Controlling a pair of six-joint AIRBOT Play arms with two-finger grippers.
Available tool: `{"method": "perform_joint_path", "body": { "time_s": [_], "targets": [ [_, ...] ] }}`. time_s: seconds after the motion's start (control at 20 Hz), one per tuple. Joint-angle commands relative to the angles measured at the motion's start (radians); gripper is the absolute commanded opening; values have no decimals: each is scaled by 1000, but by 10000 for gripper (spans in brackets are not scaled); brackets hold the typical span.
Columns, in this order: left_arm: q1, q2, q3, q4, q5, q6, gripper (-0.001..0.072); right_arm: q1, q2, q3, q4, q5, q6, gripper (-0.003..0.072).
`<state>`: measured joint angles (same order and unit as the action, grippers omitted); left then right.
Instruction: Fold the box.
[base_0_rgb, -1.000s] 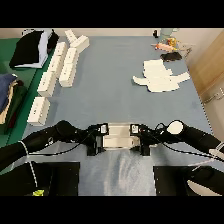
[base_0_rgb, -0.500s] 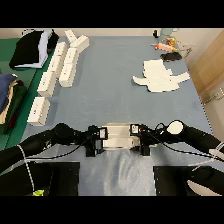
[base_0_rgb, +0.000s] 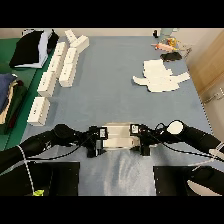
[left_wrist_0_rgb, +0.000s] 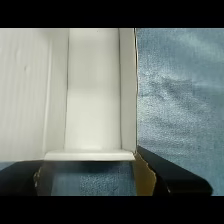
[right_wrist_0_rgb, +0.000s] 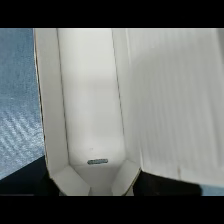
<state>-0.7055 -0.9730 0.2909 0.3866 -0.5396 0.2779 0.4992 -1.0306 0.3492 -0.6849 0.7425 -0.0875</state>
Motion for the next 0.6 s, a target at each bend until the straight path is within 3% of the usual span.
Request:
{"method": "perform_joint_path", "body": {
  "time_s": [0.0, 0.55],
  "targets": [
    [1, 0, -1, -14, 14, -6, 697, 1, 0, 1, 0, 0, 0, 501],
    [-26, -8, 4, -11, 40, -17, 696, 1, 0, 1, 0, 0, 0, 501]
  ]
}}
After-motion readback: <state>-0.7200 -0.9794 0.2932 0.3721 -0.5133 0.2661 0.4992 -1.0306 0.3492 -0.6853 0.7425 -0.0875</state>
